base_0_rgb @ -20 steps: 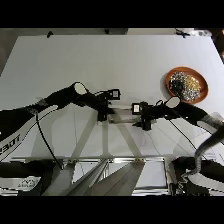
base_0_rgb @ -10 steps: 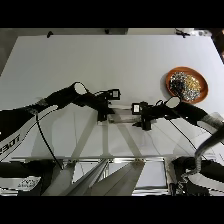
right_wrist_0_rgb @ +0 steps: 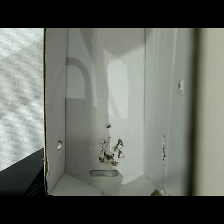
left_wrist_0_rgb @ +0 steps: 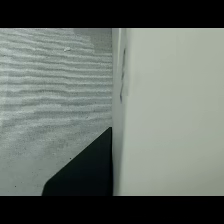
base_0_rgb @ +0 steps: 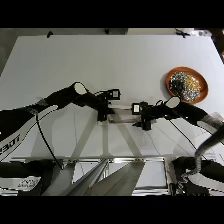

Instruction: Fold the box and place the chain.

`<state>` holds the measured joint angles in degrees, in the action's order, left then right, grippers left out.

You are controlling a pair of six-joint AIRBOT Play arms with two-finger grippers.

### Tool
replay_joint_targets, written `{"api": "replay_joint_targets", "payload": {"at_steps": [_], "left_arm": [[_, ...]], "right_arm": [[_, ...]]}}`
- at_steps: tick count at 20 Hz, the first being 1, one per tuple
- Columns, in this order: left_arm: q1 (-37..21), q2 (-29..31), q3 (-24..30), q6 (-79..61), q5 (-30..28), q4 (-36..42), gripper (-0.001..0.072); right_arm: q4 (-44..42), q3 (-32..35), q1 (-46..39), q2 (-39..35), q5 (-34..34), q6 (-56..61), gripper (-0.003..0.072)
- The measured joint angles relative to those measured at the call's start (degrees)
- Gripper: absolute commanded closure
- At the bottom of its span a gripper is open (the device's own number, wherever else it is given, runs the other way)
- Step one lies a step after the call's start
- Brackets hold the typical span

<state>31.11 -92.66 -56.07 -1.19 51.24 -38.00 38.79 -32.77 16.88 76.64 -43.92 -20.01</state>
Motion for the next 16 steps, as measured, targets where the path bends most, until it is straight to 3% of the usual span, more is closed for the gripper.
{"api": "replay_joint_targets", "payload": {"at_steps": [15, 16], "left_arm": [[0.02, 0.00, 0.00, -2.05, -0.15, 0.02, 0.0697], [0.02, 0.00, 0.00, -2.12, -0.17, 0.02, 0.0672]], "right_arm": [[0.02, 0.00, 0.02, 0.00, 0.00, 0.02, 0.0351], [0.00, 0.00, 0.02, 0.00, 0.00, 0.02, 0.0351]]}}
